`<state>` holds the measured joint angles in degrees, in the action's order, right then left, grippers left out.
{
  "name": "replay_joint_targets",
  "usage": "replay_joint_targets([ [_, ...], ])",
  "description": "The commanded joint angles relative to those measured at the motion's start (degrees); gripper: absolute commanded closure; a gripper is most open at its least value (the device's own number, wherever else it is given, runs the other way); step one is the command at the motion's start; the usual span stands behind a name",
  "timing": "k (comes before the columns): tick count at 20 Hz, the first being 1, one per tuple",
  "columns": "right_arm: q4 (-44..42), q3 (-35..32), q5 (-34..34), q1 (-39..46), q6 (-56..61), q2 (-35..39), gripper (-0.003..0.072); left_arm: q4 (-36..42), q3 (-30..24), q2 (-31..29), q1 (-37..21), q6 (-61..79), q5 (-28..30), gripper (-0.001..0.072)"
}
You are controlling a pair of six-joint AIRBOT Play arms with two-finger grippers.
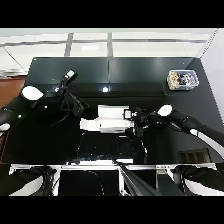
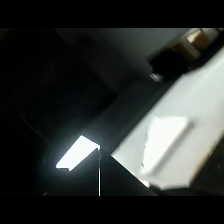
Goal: Fold the box and place the chain.
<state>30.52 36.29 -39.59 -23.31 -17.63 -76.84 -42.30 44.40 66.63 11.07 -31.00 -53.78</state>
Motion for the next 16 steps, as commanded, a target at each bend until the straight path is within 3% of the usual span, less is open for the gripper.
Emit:
replay_joint_targets([
  [1,0.0,0.0,0.0,0.0,0.0,0.0,0.0547,-1.0,-3.3,-2.0,-0.5,15.5,-9.9,0.0678],
  [2,0.0,0.0,0.0,0.0,0.0,0.0,0.0548,-1.9,-4.3,-1.4,0.3,20.9,-8.4,0.0548],
  [3,0.0,0.0,0.0,0.0,0.0,0.0,0.0547,-3.4,-5.2,-0.7,1.2,25.1,-4.8,0.0247],
  [4,0.0,0.0,0.0,0.0,0.0,0.0,0.0547,-4.3,-5.8,-0.2,2.4,29.5,-0.1,-0.0009],
  [9,0.0,0.0,0.0,0.0,0.0,0.0,0.0548,-5.5,-5.7,3.2,10.1,41.9,9.1,0.0007],
  [13,0.0,0.0,0.0,0.0,0.0,0.0,0.0547,-5.0,-5.6,5.7,11.8,41.9,8.3,0.0038],
  [14,0.0,0.0,0.0,0.0,0.0,0.0,0.0547,-4.9,-5.6,5.7,11.8,41.7,8.4,0.0119],
  [15,0.0,0.0,0.0,0.0,0.0,0.0,0.0548,-4.9,-5.6,5.7,11.7,41.7,7.9,0.0288],
  [16,0.0,0.0,0.0,0.0,0.0,0.0,0.0547,-4.7,-5.6,5.7,11.7,41.7,6.9,0.0399],
])
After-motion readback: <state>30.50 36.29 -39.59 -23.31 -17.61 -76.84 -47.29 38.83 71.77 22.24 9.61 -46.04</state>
